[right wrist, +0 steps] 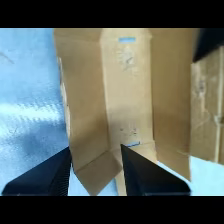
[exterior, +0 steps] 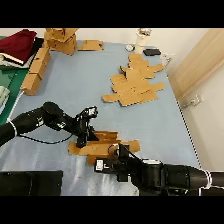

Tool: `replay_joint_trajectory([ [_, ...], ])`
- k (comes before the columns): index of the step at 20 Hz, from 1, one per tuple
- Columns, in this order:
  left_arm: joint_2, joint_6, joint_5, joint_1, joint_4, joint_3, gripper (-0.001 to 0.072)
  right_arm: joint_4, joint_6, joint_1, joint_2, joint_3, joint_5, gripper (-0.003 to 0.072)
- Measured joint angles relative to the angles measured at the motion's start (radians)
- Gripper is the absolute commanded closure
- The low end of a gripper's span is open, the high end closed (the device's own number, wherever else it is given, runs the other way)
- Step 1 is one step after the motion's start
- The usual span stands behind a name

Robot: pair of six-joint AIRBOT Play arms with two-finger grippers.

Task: Fold the box.

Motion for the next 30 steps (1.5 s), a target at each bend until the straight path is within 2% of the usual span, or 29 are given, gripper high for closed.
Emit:
replay_joint_trajectory([
  [9, 0.000, 0.000, 0.000, 0.000, 0.000, 0.000, 0.0698, -0.001, 0.015, 0.000, -0.006, 0.021, -0.010, 0.0221],
  [10, 0.000, 0.000, -0.001, 0.000, 0.000, 0.000, 0.0698, -0.004, 0.015, 0.000, -0.008, 0.022, -0.004, 0.0115],
  [11, 0.000, 0.000, -0.001, 0.000, 0.000, 0.000, 0.0698, -0.006, 0.015, 0.000, -0.008, 0.022, -0.002, -0.0034],
  [20, 0.000, 0.000, 0.001, 0.001, -0.001, 0.000, 0.0698, -0.028, 0.014, -0.072, -0.002, 0.019, 0.011, -0.0034],
  [30, 0.000, 0.000, -0.002, 0.001, 0.000, 0.000, 0.0698, 0.005, 0.014, -0.175, 0.118, -0.036, 0.063, -0.0034],
])
